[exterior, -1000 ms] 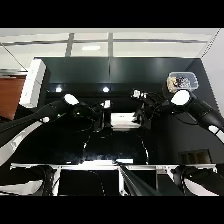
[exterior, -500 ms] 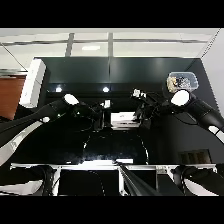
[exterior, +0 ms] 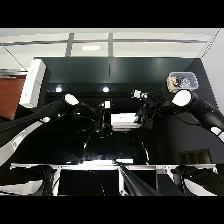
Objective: Fold the box and place the chain.
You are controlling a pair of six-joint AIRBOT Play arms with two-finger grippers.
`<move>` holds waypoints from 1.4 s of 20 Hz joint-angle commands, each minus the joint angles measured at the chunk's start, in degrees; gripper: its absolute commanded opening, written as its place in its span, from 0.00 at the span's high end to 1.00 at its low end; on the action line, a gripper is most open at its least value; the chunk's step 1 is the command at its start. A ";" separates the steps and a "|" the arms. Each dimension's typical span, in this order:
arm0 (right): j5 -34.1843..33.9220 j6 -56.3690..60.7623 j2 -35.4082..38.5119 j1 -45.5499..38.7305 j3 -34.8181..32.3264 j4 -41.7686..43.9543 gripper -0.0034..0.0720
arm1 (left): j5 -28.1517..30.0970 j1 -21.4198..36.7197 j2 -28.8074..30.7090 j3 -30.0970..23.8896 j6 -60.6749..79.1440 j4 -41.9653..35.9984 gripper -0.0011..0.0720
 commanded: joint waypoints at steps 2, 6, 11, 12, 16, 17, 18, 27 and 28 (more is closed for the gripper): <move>-0.04 2.51 3.87 0.02 0.61 -0.02 0.49 | 0.33 -0.02 0.00 0.02 -0.07 -0.13 0.22; 1.68 16.83 7.06 -0.66 0.57 0.09 0.49 | 0.33 -0.02 0.00 0.02 -0.07 -0.13 0.22; 3.41 23.30 7.08 -0.83 0.31 1.18 0.71 | 0.33 -0.02 0.00 0.02 -0.07 -0.13 0.22; 3.43 27.08 7.08 -0.81 0.31 2.01 0.92 | 0.33 -0.02 0.00 0.02 -0.07 -0.13 0.22; 2.34 45.00 6.47 -0.81 -0.17 3.45 0.95 | 0.33 -0.02 0.00 0.02 -0.07 -0.13 0.22; 0.31 48.50 6.25 -0.81 -1.31 5.97 0.95 | 0.35 -0.02 0.00 0.02 -0.07 -0.13 0.22; -2.19 49.75 6.19 -0.81 -2.89 9.99 0.95 | 0.33 -0.02 0.00 0.02 -0.07 -0.13 0.22; -14.10 52.09 6.08 -0.79 -15.04 30.47 0.95 | 0.33 -0.02 0.00 0.02 -0.07 -0.13 0.22; -14.16 52.09 6.01 -0.79 -15.61 30.45 0.95 | 0.33 -0.02 0.00 0.02 -0.07 -0.13 0.22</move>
